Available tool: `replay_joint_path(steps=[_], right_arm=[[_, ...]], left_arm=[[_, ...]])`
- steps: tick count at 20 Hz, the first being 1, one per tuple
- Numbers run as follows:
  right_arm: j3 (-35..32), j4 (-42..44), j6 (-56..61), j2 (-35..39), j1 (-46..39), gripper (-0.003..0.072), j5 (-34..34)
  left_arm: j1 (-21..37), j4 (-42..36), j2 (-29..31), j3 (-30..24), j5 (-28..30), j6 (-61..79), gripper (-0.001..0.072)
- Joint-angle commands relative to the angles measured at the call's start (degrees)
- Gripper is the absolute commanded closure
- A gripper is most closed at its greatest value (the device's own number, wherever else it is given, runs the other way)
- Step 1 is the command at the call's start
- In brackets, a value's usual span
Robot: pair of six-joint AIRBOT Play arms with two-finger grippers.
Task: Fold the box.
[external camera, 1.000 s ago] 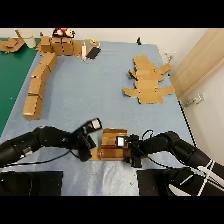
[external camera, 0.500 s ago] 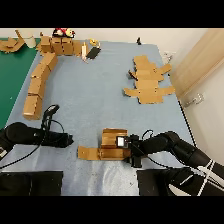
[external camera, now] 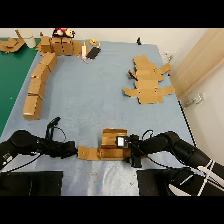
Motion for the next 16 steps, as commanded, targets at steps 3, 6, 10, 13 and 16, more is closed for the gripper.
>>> replay_joint_path(steps=[3,6,10,13,16], right_arm=[[0.0,0.0,0.02,0.02,0.02,0.0229,0.02],[0.0,0.02,0.02,0.02,0.02,0.0229,0.02],[0.0,0.02,0.02,0.02,0.02,0.0229,0.02],[0.0,0.02,0.02,0.0,0.02,0.0229,0.02],[0.0,0.0,0.02,0.02,0.02,0.0229,0.02]], left_arm=[[-8.0,-7.13,-6.14,-0.44,6.51,1.49,0.07],[-11.43,-13.55,-8.63,-0.42,9.49,5.33,0.0699],[-13.51,-23.06,-9.57,-0.42,9.27,11.74,0.0699],[-14.6,-32.26,-9.57,-0.33,6.05,18.53,0.0699],[-15.17,-38.64,-9.57,0.31,3.96,23.65,0.0698]])
